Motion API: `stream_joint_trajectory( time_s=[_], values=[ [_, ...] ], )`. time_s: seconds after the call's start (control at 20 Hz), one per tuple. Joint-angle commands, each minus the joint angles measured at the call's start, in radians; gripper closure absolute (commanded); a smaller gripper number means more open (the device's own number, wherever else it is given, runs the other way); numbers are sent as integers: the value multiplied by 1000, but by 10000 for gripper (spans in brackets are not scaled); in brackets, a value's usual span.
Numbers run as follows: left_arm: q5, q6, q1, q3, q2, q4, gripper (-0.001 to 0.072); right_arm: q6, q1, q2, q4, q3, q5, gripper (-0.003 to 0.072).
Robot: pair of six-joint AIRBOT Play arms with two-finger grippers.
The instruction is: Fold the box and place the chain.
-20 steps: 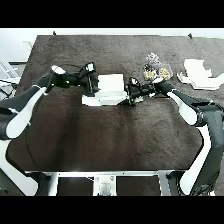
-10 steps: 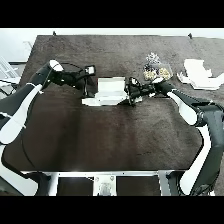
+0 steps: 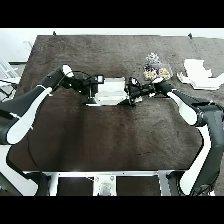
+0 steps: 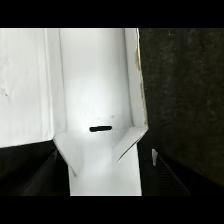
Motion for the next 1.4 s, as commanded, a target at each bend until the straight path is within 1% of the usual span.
stream_joint_trajectory(
  time_s=[0.0, 0.05, 0.15, 0.35, 0.4, 0.45, 0.7, 0.75, 0.8, 0.85, 1.1, 1.3, 1.35],
  values=[
    [37, -30, -9, 0, -12, 24, 40, 0, 0, -1, 0, 0, 0, 97],
    [37, -30, -9, 0, -13, 25, 42, 0, 0, -1, 0, 0, 0, 97],
    [35, -30, -9, 0, -16, 24, 120, 0, 0, -1, 0, 0, 0, 98],
    [60, -30, -9, 0, -16, 21, 123, 0, 0, -1, 0, 0, 0, 97],
    [60, -27, -9, 0, -16, 16, 287, 0, 0, -1, 0, 0, 0, 97],
    [59, -19, -9, 0, -16, 13, 349, 0, 0, -1, 0, 0, 0, 97],
    [55, -18, -9, 0, -28, -26, 353, 0, 0, -1, 0, 0, 0, 97],
    [51, -18, -10, -1, -35, -32, 368, 0, 0, -1, 0, 0, 0, 97],
    [50, -18, -13, -2, -40, -33, 487, 0, 0, -1, 0, 0, 0, 98],
    [53, -18, -19, -2, -43, -30, 546, 0, 0, -1, 0, 0, 0, 97],
    [98, 6, -47, -3, -46, -47, 552, 0, 0, -1, 0, 0, 0, 97],
    [147, 51, -55, -28, -47, -137, 549, 0, 0, -1, 0, 0, 0, 97],
    [153, 53, -54, -30, -47, -151, 528, 0, 0, -1, 0, 0, 0, 98]
  ],
)
